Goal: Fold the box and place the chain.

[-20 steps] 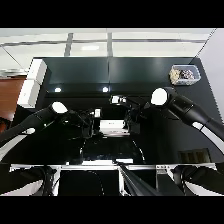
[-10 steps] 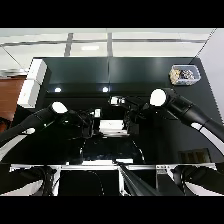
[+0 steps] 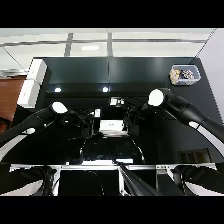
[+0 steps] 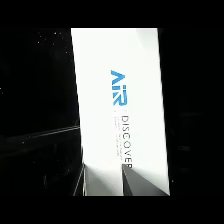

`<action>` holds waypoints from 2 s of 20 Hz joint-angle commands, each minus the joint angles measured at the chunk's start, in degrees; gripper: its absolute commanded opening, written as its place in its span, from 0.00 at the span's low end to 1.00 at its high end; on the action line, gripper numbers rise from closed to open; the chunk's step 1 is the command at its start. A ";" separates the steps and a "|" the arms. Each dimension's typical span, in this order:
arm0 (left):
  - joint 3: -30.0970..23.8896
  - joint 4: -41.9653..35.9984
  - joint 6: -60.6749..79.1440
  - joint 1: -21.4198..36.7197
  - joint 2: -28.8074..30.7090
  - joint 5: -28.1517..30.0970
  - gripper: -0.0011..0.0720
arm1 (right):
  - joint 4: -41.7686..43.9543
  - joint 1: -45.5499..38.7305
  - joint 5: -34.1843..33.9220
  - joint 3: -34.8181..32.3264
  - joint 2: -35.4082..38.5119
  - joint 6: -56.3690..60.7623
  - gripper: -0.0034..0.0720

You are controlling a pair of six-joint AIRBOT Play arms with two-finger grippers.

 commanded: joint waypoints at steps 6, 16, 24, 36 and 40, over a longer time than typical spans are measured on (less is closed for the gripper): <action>0.00 0.00 -0.07 -0.07 -0.02 -0.15 0.52 | 0.46 -5.33 6.91 0.00 5.46 15.15 0.41; 0.00 0.00 -0.07 -0.07 -0.02 -0.07 0.52 | 38.42 -9.53 -7.04 -18.14 5.07 22.86 0.07; 0.00 0.00 -0.07 -0.07 -0.02 -0.07 0.52 | 30.40 -9.11 -13.42 -18.69 1.11 27.82 0.07; 0.11 -0.02 -0.09 0.07 0.13 0.09 0.52 | 28.94 -13.62 -2.54 -13.64 4.37 26.14 0.07; 2.47 0.00 -6.67 0.04 1.31 1.44 0.60 | 26.03 -25.94 4.85 -9.84 13.86 25.75 0.07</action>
